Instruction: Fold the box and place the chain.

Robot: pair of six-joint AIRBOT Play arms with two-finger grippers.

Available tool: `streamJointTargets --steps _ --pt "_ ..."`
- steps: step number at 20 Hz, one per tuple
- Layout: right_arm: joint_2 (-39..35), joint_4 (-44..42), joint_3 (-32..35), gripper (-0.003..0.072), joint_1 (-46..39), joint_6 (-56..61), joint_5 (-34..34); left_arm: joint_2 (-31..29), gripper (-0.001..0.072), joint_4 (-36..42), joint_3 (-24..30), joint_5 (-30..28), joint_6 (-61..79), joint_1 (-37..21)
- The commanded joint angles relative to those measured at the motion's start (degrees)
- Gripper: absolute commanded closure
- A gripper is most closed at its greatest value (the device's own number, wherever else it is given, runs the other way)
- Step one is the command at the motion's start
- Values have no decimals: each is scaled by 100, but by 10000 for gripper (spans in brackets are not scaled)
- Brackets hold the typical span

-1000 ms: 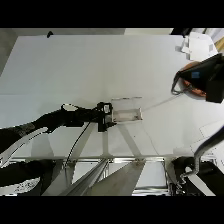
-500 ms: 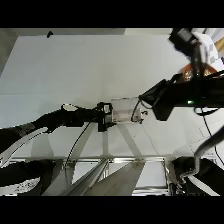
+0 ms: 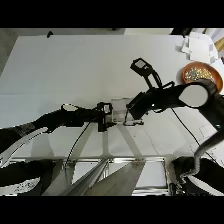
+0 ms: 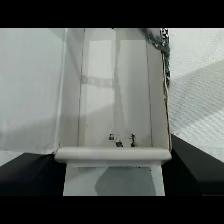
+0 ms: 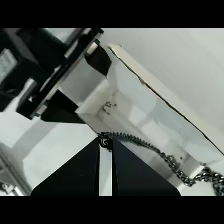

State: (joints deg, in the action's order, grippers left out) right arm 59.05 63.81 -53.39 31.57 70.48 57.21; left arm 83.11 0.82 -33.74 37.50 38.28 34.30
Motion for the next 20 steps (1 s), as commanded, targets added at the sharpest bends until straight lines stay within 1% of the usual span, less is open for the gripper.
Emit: streamJointTargets --steps 1,4,9,10,12,13,17,20 --pt "428 -109 273 668 17 -70 -284 0 500 0 2 0 0 0" --pt "538 -118 535 668 15 -66 -601 0 500 0 2 0 0 0" --pt "796 -131 796 665 173 -63 -719 0 500 -2 2 0 0 0" --pt "905 -131 811 641 243 -63 -743 0 500 -2 2 2 0 0" --pt "1038 -131 811 499 319 -39 -872 0 500 0 2 0 0 0" --pt "1036 -131 811 483 330 -42 -935 0 500 -2 2 0 0 0" --pt "883 -127 811 483 330 -15 -966 0 500 0 2 0 0 0" --pt "308 -63 809 484 127 -7 -776 0 500 -2 2 0 0 0"
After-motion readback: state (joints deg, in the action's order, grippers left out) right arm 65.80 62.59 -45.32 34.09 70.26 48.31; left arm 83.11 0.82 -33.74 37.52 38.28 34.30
